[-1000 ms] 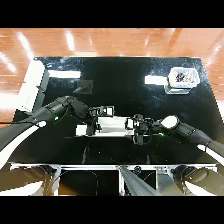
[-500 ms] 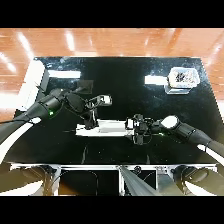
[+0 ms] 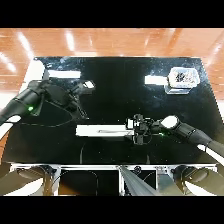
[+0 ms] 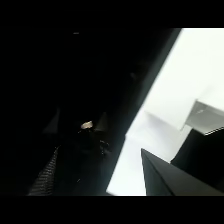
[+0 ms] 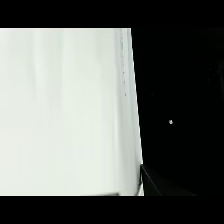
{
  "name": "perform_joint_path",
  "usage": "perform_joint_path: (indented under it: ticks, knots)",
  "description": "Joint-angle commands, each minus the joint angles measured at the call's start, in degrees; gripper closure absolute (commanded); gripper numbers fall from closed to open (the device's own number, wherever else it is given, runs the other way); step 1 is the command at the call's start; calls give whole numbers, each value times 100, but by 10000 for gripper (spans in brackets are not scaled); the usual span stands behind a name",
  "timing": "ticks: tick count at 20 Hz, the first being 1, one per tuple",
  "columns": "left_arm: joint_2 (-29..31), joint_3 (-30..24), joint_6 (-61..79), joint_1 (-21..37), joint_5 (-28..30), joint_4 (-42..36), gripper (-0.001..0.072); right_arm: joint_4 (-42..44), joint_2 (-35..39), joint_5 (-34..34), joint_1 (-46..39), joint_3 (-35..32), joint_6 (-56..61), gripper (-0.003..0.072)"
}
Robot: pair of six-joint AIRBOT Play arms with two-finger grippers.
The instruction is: Fold the box and place the chain.
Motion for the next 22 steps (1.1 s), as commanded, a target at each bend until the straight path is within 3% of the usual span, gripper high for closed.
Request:
perform_joint_path:
  ticks: [1, 5, 7, 11, 16, 18, 19, 22]
  knots:
    - [448, -33, -481, 415, 511, -422, 95, 0, -2, 0, 4, 4, 0, 193]
    - [1095, -636, -629, 417, 516, -929, 96, 2, -2, 0, 4, 4, 0, 190]
    - [1386, -964, -817, 291, 391, -931, 96, 2, -2, -2, 4, 4, 0, 59]
    - [1646, -1285, -1167, -184, 184, -981, 96, 0, -2, -2, 4, 4, 0, 65]
    - [1368, -1543, -1794, -885, -398, -1051, 116, 0, -2, 0, 4, 4, 0, 65]
    - [1200, -1543, -1856, -872, 52, -1036, 637, 0, -2, 0, 4, 4, 0, 65]
    - [1189, -1569, -1838, -879, 136, -1038, 688, 0, -2, 0, 4, 4, 0, 65]
    - [1397, -1582, -1668, -1176, -149, -1003, 690, 0, -2, -2, 4, 4, 0, 65]
